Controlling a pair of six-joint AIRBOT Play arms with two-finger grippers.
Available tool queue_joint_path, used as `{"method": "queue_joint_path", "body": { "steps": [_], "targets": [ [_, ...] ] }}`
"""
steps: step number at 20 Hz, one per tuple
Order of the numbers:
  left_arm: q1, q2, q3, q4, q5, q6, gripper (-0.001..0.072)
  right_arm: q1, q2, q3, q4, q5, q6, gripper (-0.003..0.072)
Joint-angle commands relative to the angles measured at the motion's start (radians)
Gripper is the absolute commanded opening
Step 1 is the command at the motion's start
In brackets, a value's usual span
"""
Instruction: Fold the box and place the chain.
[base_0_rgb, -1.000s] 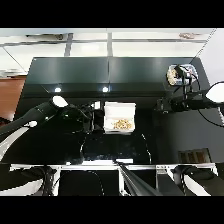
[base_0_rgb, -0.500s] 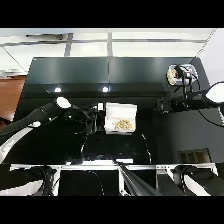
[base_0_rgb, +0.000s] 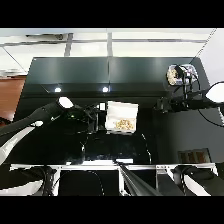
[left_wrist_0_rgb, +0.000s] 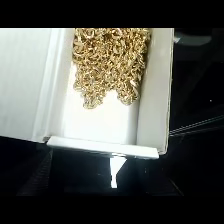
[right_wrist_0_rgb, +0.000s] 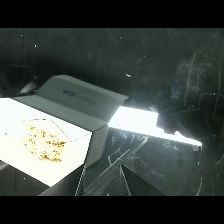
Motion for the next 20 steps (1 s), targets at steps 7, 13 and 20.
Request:
{"method": "queue_joint_path", "body": {
  "steps": [7, 13, 20],
  "targets": [
    [-0.019, -0.050, 0.072, 0.020, -0.052, 0.013, 0.0702, 0.000, 0.000, 0.001, -0.001, -0.021, 0.000, 0.0269],
    [-0.038, -0.049, 0.071, 0.018, -0.075, -0.051, 0.0484, 0.000, 0.000, 0.001, -0.001, -0.045, 0.000, 0.0269],
    [-0.050, -0.048, 0.071, 0.018, -0.007, -0.079, 0.0364, 0.039, -0.040, 0.001, 0.026, -0.175, -0.006, 0.0660]
  ]
}}
